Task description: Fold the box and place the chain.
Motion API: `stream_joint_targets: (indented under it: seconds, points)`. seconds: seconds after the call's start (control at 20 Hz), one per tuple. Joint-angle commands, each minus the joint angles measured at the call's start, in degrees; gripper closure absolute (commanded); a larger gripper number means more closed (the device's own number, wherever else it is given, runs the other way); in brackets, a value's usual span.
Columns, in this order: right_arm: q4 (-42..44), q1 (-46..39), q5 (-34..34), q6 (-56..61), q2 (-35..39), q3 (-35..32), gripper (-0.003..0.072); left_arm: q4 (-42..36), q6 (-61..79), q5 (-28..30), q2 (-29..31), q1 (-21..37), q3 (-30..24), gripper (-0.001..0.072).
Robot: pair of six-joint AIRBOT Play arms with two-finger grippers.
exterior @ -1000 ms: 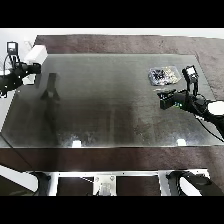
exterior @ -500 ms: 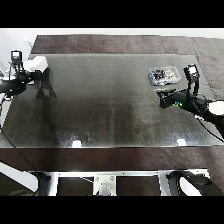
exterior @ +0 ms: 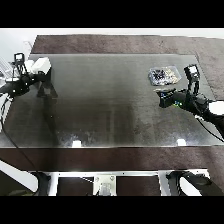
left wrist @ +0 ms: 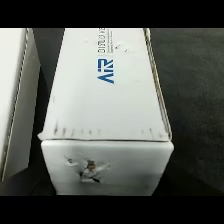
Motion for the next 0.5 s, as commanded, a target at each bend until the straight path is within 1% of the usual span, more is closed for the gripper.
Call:
stream_joint_targets:
  seconds: [0.0,0.05,0.1,0.15,0.2,0.35,0.4,0.45]
  points:
    - [0.04,0.02,0.02,0.00,-0.04,-0.04,0.0680,-0.35,-0.55,-0.04,-0.07,-0.13,0.02,0.0299]
    - [0.04,0.02,0.02,0.00,-0.04,-0.04,0.0680,-0.52,-0.66,-0.09,-0.07,-0.13,0.02,0.0110]
    - [0.04,0.02,0.02,0.00,-0.04,-0.04,0.0648,-0.52,-0.76,-0.09,-0.07,-0.13,0.02,0.0098]
    - [0.04,0.02,0.02,0.00,-0.04,-0.04,0.0553,-0.50,-0.63,-0.04,-0.07,-0.13,0.02,0.0096]
    - [0.04,0.02,0.02,0.00,-0.04,-0.04,0.0496,-0.48,-0.61,0.35,-0.07,-0.13,0.02,0.0000]
    - [0.04,0.02,0.02,-0.02,-0.04,-0.04,0.0323,-0.46,-0.55,0.63,-0.04,-0.13,0.02,-0.0003]
    - [0.02,0.02,0.02,-0.02,-0.04,-0.04,0.0294,-0.44,-0.44,0.50,0.13,-0.11,0.02,-0.0004]
    - [0.02,0.02,-0.04,-0.02,-0.04,-0.04,0.0294,-0.28,-0.44,0.44,0.48,-0.02,0.02,-0.0003]
